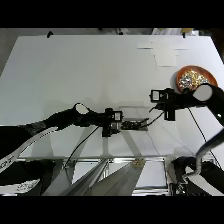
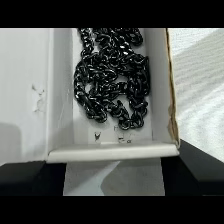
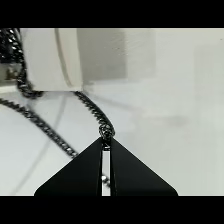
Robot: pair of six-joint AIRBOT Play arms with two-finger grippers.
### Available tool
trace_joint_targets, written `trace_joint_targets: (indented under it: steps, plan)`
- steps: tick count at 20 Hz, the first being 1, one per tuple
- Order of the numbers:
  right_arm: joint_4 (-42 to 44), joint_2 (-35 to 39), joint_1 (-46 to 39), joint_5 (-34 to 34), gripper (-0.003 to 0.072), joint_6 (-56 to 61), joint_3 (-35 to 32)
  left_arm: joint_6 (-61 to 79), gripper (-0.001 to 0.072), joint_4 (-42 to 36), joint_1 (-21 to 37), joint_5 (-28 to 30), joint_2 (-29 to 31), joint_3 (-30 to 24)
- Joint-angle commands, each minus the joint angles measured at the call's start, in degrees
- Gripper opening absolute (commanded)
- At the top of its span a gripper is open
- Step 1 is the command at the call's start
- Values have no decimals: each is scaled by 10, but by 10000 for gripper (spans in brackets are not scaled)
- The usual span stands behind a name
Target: Fold the box and place the chain.
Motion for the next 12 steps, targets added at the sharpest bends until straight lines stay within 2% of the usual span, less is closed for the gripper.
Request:
trace_joint_targets:
  steps: [1, 6, 9, 12]
  plan:
    - [0, 92, 0, 82, 15, 63, 0, 0, 275, 0, 0, 0, 0, 0]
    - [114, 169, 0, 139, 15, 76, 0, 0, 275, 0, 0, 0, 0, 0]
    - [260, 176, 0, 162, 15, 65, 0, 0, 275, 0, 0, 0, 0, 0]
    - [335, 175, 0, 148, 15, 34, 0, 0, 275, 0, 0, 0, 0, 0]
